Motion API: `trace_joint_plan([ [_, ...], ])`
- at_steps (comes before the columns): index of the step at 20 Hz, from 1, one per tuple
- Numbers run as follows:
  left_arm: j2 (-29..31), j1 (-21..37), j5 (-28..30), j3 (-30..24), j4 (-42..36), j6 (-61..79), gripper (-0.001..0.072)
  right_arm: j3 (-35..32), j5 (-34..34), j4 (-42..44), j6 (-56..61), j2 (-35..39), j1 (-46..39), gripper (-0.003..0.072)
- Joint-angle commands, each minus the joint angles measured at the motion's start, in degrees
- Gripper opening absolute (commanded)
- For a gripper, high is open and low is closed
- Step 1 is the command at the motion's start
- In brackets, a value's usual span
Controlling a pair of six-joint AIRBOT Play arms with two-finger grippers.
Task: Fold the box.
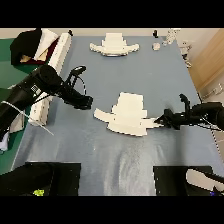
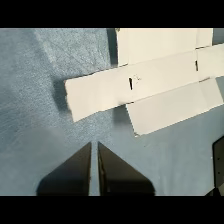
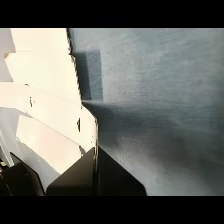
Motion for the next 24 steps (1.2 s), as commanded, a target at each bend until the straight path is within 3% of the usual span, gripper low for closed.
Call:
trace_joint_plan([
  [1,0.0,0.4,0.1,0.0,-0.7,0.9,0.0576,0.4,0.4,0.2,-1.3,0.2,5.8,0.0001],
  [5,0.0,4.3,-3.2,0.0,-2.4,2.2,0.0583,-1.1,3.8,0.0,-5.5,4.4,15.6,0.0001],
  [8,-0.3,8.9,-4.2,-2.4,-10.0,7.7,0.0583,-3.5,10.2,-0.7,-6.6,10.8,19.1,0.0001],
  [11,-3.1,12.0,-3.9,-5.8,-16.6,12.9,0.0583,-5.0,11.0,-1.4,-6.6,13.7,19.4,0.0001],
  [18,-20.7,11.0,-1.5,-5.3,-35.6,28.0,0.0583,-5.1,10.0,-0.9,-6.5,15.1,20.1,0.0001],
  [24,-30.4,9.4,-1.6,1.3,-36.6,30.0,0.0583,-5.1,8.0,-0.9,-6.4,15.4,21.2,0.0001],
])
